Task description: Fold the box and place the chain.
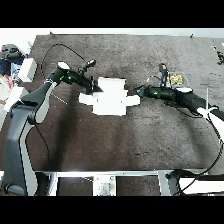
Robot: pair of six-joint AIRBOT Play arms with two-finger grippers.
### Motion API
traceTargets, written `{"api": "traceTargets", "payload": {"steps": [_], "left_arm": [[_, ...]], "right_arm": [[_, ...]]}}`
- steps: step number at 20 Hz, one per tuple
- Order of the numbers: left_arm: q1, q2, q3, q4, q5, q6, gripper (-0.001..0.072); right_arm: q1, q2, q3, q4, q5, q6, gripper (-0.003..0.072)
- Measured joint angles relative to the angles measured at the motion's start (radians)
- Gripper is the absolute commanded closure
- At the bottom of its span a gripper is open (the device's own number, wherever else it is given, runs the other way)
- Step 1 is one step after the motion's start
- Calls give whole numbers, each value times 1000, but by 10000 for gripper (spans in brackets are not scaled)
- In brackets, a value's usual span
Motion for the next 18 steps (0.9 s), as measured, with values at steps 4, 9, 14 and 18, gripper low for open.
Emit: {"api": "traceTargets", "payload": {"steps": [4, 9, 14, 18], "left_arm": [[18, 0, -10, -41, 56, 109, 702], [23, 0, -73, -52, 81, 201, 703], [24, 0, -106, -55, 91, 261, 702], [23, 0, -112, -37, 87, 278, 697]], "right_arm": [[-34, 0, 3, 3, 19, 0, 301], [-43, 0, 4, 3, 25, -20, 301], [-45, 0, 4, 3, 27, -85, 301], [-40, 0, 4, 4, 42, -180, 299]]}}
